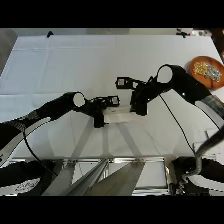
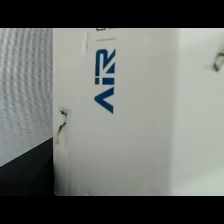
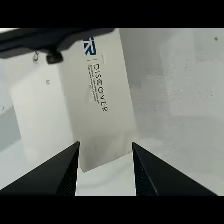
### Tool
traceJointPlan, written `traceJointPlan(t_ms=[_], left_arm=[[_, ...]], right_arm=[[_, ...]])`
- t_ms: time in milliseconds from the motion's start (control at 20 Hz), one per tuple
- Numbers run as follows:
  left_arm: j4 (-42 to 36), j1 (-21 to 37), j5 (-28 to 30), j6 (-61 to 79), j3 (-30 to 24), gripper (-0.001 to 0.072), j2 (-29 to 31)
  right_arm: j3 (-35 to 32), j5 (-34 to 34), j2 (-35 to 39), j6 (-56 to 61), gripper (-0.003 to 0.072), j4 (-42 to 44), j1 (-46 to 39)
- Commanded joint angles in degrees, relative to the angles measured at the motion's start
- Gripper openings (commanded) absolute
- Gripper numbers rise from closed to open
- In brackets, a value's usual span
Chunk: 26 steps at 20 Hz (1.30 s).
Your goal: Fold the box and place the chain.
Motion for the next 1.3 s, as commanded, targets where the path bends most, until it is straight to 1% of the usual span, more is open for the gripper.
traceJointPlan(t_ms=[0, 150, 300, 400, 500, 700, 850, 1100, 1150, 1200, 1250], left_arm=[[0.0, 0.0, 0.02, -0.11, 0.04, 0.0348, 0.04], [0.0, 0.0, 0.02, -0.11, 0.04, 0.0348, 0.04], [-0.02, 0.0, 0.02, -0.11, 0.04, 0.0348, 0.04], [-0.02, 0.0, 0.02, -0.11, 0.04, 0.0348, 0.04], [0.0, 0.0, 0.0, -0.11, 0.04, 0.0348, 0.04], [0.0, 0.0, 0.02, -0.11, 0.04, 0.0348, 0.04], [-0.02, 0.0, 0.02, -0.11, 0.07, 0.0348, 0.04], [0.0, 0.0, 0.02, -0.11, 0.07, 0.0348, 0.04], [-0.02, 0.0, 0.02, -0.11, 0.07, 0.0348, 0.04], [-0.02, 0.0, 0.02, -0.11, 0.04, 0.0348, 0.04], [-0.02, 0.0, 0.02, -0.11, 0.07, 0.0348, 0.04]], right_arm=[[0.04, 1.38, 2.58, -0.92, 0.0363, 4.39, 0.79], [-0.04, 0.79, 2.6, -1.14, 0.0363, 4.81, 4.96], [-0.87, -3.32, 2.6, 0.02, 0.0363, 2.75, 8.28], [-1.73, -4.98, 2.6, 2.6, 0.0363, 1.22, 8.37], [-3.08, -5.11, 2.6, 4.2, 0.0363, -0.59, 8.39], [-7.23, -10.21, 2.6, 5.64, 0.0363, -0.87, 8.37], [-7.28, -13.94, 2.6, 8.07, 0.0363, -0.61, 8.13], [-7.28, -14.56, 2.49, 7.91, 0.0361, -0.79, 8.13], [-7.28, -14.86, 2.49, 7.91, 0.0357, -0.81, 8.13], [-7.28, -15.19, 2.49, 7.91, 0.0315, -0.92, 8.13], [-7.28, -15.45, 2.49, 7.91, 0.0293, -1.05, 8.13]])
